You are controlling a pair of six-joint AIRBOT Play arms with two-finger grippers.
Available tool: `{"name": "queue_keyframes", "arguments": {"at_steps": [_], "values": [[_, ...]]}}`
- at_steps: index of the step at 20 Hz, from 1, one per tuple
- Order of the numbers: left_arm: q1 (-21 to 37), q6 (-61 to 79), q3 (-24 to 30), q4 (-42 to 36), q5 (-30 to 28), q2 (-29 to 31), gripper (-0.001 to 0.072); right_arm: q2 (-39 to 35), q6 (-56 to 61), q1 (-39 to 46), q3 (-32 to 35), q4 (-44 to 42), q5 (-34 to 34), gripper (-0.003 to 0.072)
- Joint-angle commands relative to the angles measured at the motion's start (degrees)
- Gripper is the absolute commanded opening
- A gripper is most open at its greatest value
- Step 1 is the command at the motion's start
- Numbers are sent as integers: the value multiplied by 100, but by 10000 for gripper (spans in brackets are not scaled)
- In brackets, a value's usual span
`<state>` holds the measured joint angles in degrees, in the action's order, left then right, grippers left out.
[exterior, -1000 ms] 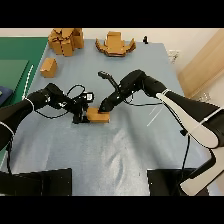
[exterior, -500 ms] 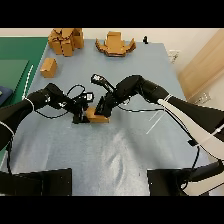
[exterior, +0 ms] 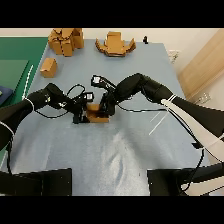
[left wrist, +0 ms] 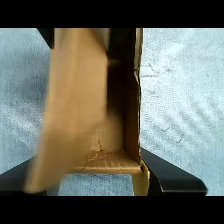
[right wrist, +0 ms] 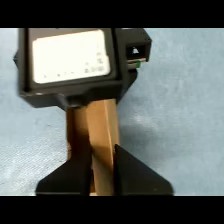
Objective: Fold the box.
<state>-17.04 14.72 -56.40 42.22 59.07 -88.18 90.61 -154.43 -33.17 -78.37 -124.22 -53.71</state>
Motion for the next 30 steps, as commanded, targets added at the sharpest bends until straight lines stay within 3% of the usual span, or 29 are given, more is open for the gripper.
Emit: {"name": "queue_keyframes", "arguments": {"at_steps": [1, 8, 15, 24, 26, 30], "values": [[0, -85, 0, -2, 0, 4, 220, -7, -11, -11, 0, 9, -107, 160], [0, -85, 0, 0, 2, 4, 220, 15, 13, -221, 190, 85, -131, 171], [0, -131, 0, -2, 9, 4, 220, 17, 50, -229, 494, 151, -122, 250], [0, -131, 0, -2, 7, 4, 220, 15, 343, -229, 553, 105, -229, 251], [0, -131, 0, -2, 9, 4, 220, -13, 354, -229, 531, 98, -225, 387], [0, -240, 0, 2, 0, 4, 220, -273, 402, -227, 529, 79, -17, 388]]}}
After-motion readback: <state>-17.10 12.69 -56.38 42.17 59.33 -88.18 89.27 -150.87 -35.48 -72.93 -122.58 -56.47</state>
